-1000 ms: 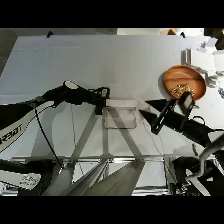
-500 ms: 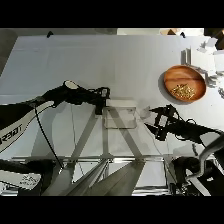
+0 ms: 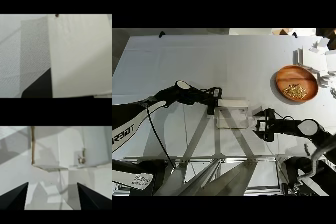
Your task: Fold the box and place the chain.
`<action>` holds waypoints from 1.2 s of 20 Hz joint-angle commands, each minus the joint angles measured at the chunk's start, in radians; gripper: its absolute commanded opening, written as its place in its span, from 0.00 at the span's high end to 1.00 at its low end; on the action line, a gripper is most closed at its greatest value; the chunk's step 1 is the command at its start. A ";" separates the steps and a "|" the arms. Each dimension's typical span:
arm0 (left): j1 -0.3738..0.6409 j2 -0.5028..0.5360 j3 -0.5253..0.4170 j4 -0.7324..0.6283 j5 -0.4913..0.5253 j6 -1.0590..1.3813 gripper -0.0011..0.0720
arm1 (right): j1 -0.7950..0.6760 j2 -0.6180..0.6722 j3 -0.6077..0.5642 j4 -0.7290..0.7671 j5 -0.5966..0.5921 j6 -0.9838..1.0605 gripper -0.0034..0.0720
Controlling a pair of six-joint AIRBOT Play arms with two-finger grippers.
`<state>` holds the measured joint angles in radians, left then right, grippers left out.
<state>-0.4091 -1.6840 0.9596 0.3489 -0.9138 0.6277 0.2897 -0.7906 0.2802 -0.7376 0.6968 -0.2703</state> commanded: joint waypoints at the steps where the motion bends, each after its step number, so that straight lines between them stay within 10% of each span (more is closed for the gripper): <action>1: 0.000 -0.001 0.000 0.000 -0.002 0.000 0.97 | 0.000 -0.096 0.000 0.081 -0.044 -0.090 0.03; 24: 0.000 -0.001 0.000 0.000 -0.002 0.000 0.97 | 0.000 -0.218 0.000 0.402 -0.067 -0.094 0.03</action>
<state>-0.4091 -1.6840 0.9596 0.3489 -0.9161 0.6277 0.2893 -1.0080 0.2802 -0.3405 0.6296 -0.3660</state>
